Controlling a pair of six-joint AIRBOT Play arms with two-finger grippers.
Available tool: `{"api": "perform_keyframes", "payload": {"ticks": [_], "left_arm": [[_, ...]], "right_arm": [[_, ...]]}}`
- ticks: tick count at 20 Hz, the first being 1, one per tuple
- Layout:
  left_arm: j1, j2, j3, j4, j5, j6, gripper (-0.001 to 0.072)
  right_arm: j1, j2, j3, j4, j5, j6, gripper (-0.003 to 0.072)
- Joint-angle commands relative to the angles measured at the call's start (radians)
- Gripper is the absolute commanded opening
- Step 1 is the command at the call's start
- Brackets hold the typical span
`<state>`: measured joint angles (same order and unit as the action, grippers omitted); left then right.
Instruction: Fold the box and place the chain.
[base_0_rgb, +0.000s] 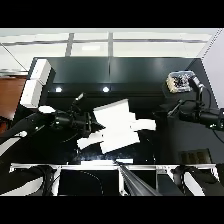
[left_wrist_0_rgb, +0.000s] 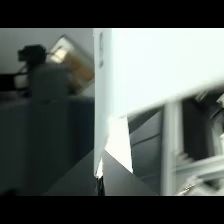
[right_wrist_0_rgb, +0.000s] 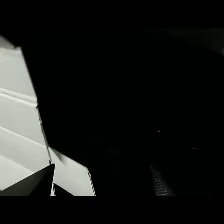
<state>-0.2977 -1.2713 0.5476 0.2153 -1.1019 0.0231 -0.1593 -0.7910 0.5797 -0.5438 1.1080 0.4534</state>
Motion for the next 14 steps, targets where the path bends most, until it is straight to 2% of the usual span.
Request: {"api": "perform_keyframes", "payload": {"ticks": [1, 3, 5, 10, 14], "left_arm": [[-0.106, 0.059, 0.066, 0.141, 0.211, 0.064, 0.0027], [-0.157, 0.078, 0.077, 0.156, 0.314, 0.138, 0.0027], [-0.201, 0.078, 0.077, 0.175, 0.375, 0.168, 0.0027], [-0.238, 0.069, 0.077, 0.256, 0.358, 0.145, 0.0029], [-0.254, 0.05, 0.077, 0.314, 0.409, 0.18, 0.0028]], "right_arm": [[-0.032, 0.001, 0.051, -0.061, 0.01, -0.006, 0.0701], [-0.032, 0.001, 0.051, -0.084, 0.011, -0.017, 0.07], [-0.032, 0.001, 0.051, -0.145, 0.016, -0.016, 0.0701], [-0.03, 0.0, 0.048, -0.2, 0.031, -0.024, 0.07], [-0.03, -0.002, 0.034, -0.202, 0.024, -0.047, 0.0701]]}}
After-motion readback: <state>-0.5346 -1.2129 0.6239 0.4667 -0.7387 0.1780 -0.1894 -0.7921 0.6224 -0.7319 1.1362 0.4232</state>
